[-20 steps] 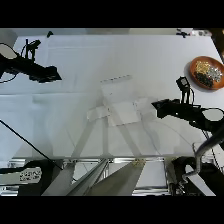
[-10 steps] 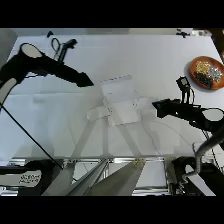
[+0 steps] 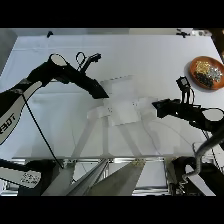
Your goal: Fold the box and place the chain.
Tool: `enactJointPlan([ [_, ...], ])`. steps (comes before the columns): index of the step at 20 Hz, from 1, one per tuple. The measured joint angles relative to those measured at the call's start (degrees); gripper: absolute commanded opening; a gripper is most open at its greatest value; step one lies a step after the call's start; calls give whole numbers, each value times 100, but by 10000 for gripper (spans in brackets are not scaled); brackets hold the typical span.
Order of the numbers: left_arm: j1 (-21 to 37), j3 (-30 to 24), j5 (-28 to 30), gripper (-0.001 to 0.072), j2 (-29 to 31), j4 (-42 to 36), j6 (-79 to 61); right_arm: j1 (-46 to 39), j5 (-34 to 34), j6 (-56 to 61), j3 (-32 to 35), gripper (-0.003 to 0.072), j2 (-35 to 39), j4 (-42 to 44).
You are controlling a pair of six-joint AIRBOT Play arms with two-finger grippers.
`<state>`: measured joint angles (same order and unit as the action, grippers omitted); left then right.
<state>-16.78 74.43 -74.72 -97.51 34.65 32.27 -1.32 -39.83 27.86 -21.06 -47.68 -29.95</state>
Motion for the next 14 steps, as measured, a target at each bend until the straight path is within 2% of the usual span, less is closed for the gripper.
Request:
enactJointPlan([
  [5, -184, 0, 42, 689, -81, -216, -566, 0, -2, 15, 0, 10, 0, 0],
  [8, -297, 0, 205, 624, -144, -315, -826, 0, -9, 13, 0, 10, 0, -2],
  [9, -328, 0, 262, 583, -181, -372, -887, 0, -9, 15, 0, 10, 0, -2],
  [11, -382, 0, 328, 368, -264, -457, -990, 0, -15, 13, 2, 10, 0, -4],
  [14, -422, 0, 400, 166, -361, -518, -1069, 0, -28, 13, 2, 10, 0, -2],
])
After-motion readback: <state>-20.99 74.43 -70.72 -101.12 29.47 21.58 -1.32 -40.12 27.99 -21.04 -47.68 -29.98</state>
